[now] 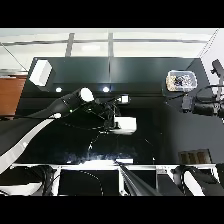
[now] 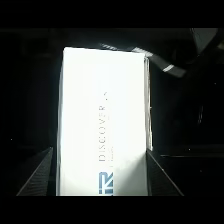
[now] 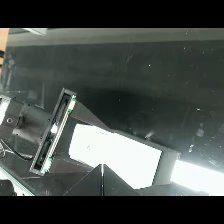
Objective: Fold the box and place the chain.
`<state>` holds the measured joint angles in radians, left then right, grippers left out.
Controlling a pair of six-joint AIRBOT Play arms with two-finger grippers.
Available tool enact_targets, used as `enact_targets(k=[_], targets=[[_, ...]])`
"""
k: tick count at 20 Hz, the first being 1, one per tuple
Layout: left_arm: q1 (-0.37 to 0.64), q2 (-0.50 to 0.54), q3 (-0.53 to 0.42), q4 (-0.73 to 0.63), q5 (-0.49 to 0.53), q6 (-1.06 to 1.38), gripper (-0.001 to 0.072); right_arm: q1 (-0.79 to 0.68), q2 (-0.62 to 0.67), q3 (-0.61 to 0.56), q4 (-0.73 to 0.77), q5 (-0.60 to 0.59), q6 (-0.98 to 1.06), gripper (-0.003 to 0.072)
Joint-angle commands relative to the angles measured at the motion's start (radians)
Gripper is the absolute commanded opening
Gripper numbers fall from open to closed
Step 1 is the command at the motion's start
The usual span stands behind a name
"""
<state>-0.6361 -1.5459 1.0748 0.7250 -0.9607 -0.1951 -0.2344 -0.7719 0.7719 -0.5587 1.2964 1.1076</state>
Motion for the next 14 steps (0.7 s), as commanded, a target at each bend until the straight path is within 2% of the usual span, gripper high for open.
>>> enact_targets(k=[1,9,14], targets=[[0.001,-0.004,0.001,0.0,-0.015,0.0,0.07,0.0,0.001,0.001,0.0,-0.001,0.0,0.0014],[0.002,0.004,0.034,0.031,-0.017,-0.018,0.0704,0.0,0.001,0.001,0.0,0.002,0.0,0.0014],[0.006,0.106,0.04,0.214,-0.072,-0.216,0.0707,0.0,0.001,0.001,0.0,0.024,-0.001,0.0014]])
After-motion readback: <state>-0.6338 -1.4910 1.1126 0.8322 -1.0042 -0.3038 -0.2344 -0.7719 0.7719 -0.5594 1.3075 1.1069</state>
